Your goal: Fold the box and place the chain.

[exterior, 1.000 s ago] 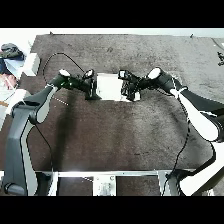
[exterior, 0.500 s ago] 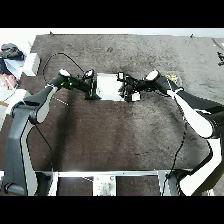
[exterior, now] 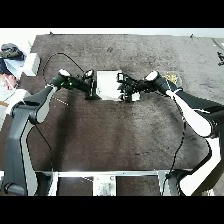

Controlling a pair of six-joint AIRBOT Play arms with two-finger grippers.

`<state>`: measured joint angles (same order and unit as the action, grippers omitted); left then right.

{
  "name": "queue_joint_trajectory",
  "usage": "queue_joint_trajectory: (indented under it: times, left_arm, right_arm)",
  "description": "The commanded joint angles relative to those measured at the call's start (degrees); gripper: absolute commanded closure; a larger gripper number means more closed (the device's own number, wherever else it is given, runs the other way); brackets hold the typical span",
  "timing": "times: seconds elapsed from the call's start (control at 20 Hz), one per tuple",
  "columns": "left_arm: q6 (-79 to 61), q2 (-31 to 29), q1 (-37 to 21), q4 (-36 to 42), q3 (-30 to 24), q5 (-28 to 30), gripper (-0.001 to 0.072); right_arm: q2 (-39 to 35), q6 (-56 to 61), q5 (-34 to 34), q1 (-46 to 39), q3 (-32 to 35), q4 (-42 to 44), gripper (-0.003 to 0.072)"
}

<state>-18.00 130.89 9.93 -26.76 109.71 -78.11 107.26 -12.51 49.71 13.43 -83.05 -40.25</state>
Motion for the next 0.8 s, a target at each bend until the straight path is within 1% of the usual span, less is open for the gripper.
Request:
queue_joint_trajectory:
  times: [0.0, 0.05, 0.1, 0.15, 0.2, 0.3, 0.45, 0.55, 0.7, 0.75]
  left_arm:
    - [0.0, 0.0, 0.0, 0.0, 0.0, -0.1, 0.0304]
    - [0.0, 0.0, 0.0, 0.0, 0.0, -0.1, 0.0305]
    - [0.0, 0.0, 0.0, 0.0, 0.0, -0.1, 0.0305]
    - [0.0, 0.0, 0.0, 0.0, 0.0, -0.1, 0.0305]
    - [0.0, 0.0, 0.0, 0.0, 0.0, -0.1, 0.0305]
    - [0.0, 0.0, 0.0, 0.0, 0.0, -0.1, 0.0304]
    - [0.0, 0.0, 0.0, 0.0, 0.0, -0.1, 0.0304]
    - [0.0, 0.0, 0.0, 0.0, 0.0, -0.1, 0.0304]
    - [0.0, 0.0, 0.0, 0.0, 0.0, -0.1, 0.0304]
    - [0.0, 0.0, 0.0, 0.0, 0.0, -0.1, 0.0304]
  right_arm:
    - [0.0, 0.2, -0.5, -0.8, 0.0, 0.2, 0.01]
    - [0.0, 1.0, -0.5, -1.2, 0.0, 0.2, 0.0192]
    - [0.0, 2.3, -0.5, -1.6, 0.0, 0.2, 0.0214]
    - [-0.2, 3.7, -0.3, -2.0, 0.0, 0.2, 0.0301]
    - [-0.5, 5.1, 0.2, -2.5, 0.0, 0.1, 0.0417]
    - [-1.2, 8.9, 0.5, -3.6, -0.2, -0.8, 0.0598]
    - [-4.0, 19.2, 0.4, -5.0, -0.2, -6.1, 0.0609]
    - [-6.8, 29.1, 0.4, -5.8, -0.2, -9.9, 0.061]
    - [-11.4, 48.6, 0.8, -7.3, -0.2, -16.6, 0.061]
    - [-12.6, 54.9, 1.9, -8.1, -0.2, -18.4, 0.061]
